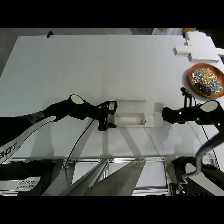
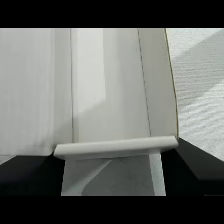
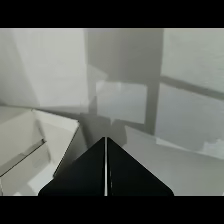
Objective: Fold the box and place the chain.
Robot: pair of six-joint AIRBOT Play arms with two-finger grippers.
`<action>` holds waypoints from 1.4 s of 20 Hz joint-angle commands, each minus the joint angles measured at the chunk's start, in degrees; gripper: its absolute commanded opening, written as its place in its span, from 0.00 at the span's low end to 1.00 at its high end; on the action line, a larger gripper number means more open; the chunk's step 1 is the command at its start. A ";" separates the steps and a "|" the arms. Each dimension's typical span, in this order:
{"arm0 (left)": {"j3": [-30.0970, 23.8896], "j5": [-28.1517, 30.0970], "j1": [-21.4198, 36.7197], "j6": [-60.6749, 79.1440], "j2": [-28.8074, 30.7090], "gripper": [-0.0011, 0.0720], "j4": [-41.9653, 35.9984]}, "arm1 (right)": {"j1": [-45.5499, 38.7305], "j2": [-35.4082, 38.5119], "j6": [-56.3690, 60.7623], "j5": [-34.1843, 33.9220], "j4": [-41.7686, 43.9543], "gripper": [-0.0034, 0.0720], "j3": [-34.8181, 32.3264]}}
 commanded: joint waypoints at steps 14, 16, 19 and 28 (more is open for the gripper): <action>0.00 0.02 0.00 0.00 0.00 0.06 0.02 | 3.74 6.71 -8.35 7.56 11.56 0.42 0.07; 0.00 0.02 0.00 0.00 0.00 0.06 0.02 | 4.20 6.71 -8.35 7.61 12.20 0.48 0.07; 0.00 0.02 0.00 0.00 0.00 0.06 0.02 | 8.90 6.71 -7.67 4.55 12.15 0.48 0.07; 0.00 0.02 0.00 0.00 0.00 0.06 0.02 | 21.07 6.69 7.65 -2.56 -0.63 0.48 3.08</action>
